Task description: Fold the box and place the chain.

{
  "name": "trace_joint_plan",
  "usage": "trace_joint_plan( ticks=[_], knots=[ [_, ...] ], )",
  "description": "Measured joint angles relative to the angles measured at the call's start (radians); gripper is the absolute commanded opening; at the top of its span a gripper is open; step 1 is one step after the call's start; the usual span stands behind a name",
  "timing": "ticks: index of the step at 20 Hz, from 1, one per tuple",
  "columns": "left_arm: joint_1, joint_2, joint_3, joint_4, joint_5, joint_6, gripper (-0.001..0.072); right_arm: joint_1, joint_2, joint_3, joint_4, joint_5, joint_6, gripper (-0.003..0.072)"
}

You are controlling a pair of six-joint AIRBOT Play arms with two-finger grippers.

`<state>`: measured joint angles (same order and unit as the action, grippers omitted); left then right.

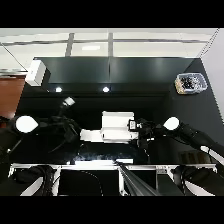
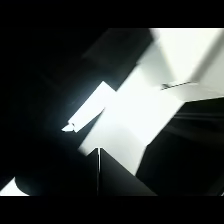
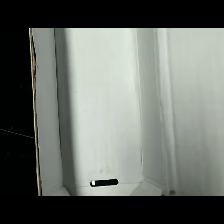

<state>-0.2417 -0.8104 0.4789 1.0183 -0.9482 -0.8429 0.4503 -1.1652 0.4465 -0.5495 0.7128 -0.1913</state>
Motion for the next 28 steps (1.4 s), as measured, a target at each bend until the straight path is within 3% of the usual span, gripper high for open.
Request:
trace_joint_plan(
  ticks=[4,8,14,21,22,23,24,28],
  knots=[
    [0.2,-0.048,-0.045,0.028,-0.055,-0.416,0.0029,0.0,0.0,0.0,0.0,0.0,0.0,0.0408],
    [0.3,-0.209,-0.096,-0.141,-0.112,-0.484,0.0028,0.0,0.0,0.0,-0.001,0.0,0.0,0.0408],
    [0.241,-0.435,-0.115,-0.487,-0.108,-0.293,0.0027,0.0,0.0,0.0,-0.001,0.0,-0.001,0.0408],
    [0.124,-0.48,-0.082,-0.61,-0.111,-0.179,0.0043,0.0,0.0,0.0,-0.001,0.0,0.0,0.0408],
    [0.12,-0.472,-0.071,-0.617,-0.114,-0.167,0.0183,0.0,0.0,0.0,0.0,0.0,0.0,0.0408],
    [0.116,-0.461,-0.06,-0.62,-0.116,-0.158,0.0425,0.0,0.0,0.0,0.0,0.0,0.0,0.0408],
    [0.114,-0.448,-0.048,-0.623,-0.121,-0.153,0.0557,0.0,0.0,0.0,-0.001,0.0,-0.002,0.0408],
    [0.109,-0.404,-0.004,-0.62,-0.129,-0.136,0.0565,0.0,0.0,0.0,-0.001,0.0,-0.002,0.0408]
  ],
)
